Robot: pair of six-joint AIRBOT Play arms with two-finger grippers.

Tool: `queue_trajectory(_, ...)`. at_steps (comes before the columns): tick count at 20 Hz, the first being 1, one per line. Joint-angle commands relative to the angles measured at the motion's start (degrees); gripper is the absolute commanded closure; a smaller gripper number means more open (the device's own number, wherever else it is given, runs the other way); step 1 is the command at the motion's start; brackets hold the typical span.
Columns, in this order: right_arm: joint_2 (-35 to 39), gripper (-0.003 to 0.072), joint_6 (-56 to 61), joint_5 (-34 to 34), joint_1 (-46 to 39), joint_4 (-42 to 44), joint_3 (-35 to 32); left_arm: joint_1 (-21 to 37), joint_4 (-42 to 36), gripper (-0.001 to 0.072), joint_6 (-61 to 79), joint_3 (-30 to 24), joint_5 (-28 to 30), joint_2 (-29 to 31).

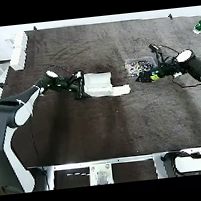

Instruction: Fold the box and place the chain.

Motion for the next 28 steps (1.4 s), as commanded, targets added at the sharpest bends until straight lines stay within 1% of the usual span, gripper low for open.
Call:
queue_trajectory(1, -2.58, 0.0674, 2.51, 0.5, -0.66, 0.26, -1.55, 0.0, 0.0, 0.0301, 0.0, 0.0, 0.02, -0.02)
queue_trajectory(5, -7.91, 0.0674, 2.38, 0.07, -0.5, 5.2, -1.55, 0.0, -0.02, 0.0301, 0.0, 0.0, 0.02, -0.02)
queue_trajectory(8, -10.43, 0.0675, 1.64, 0.07, 0.02, 8.92, -1.55, 0.0, 0.0, 0.0301, 0.0, 0.0, 0.02, -0.02)
queue_trajectory(10, -11.39, 0.0675, -0.04, -0.17, 1.77, 11.39, -1.53, 0.0, -0.02, 0.0301, 0.0, 0.0, 0.04, -0.02)
queue_trajectory(12, -12.09, 0.0674, -0.52, -1.42, 4.26, 12.13, -1.51, 0.0, -0.02, 0.0301, 0.0, 0.0, 0.04, -0.02)
queue_trajectory(14, -12.22, 0.0675, -1.27, -2.69, 6.58, 14.1, -1.49, 0.0, -0.02, 0.0301, 0.0, 0.0, 0.02, -0.02)
queue_trajectory(17, -12.2, 0.0675, -4.09, -1.81, 8.5, 19.93, -0.9, 0.0, -0.02, 0.0301, 0.0, 0.02, 0.04, -0.02)
queue_trajectory(24, -10.01, 0.0667, -4.11, 0.55, 9.03, 21.29, 0.76, 0.0, -0.02, 0.0301, 0.0, 0.0, 0.04, -0.02)
queue_trajectory(25, -9.73, 0.0543, -4.04, 0.57, 9.03, 21.31, 0.94, 0.0, -0.02, 0.0301, 0.0, 0.0, 0.04, -0.02)
queue_trajectory(26, -9.62, 0.0382, -3.87, 0.63, 9.03, 21.35, 1.25, 0.0, -0.02, 0.0301, 0.0, 0.0, 0.02, -0.02)
queue_trajectory(27, -9.62, 0.0352, -3.87, 0.9, 9.03, 21.92, 1.6, 0.0, -0.02, 0.0301, 0.0, 0.0, 0.04, -0.02)
queue_trajectory(28, -9.62, 0.035, -3.87, 1.22, 9.03, 23.02, 1.68, 0.0, -0.02, 0.0301, 0.0, 0.0, 0.04, -0.02)
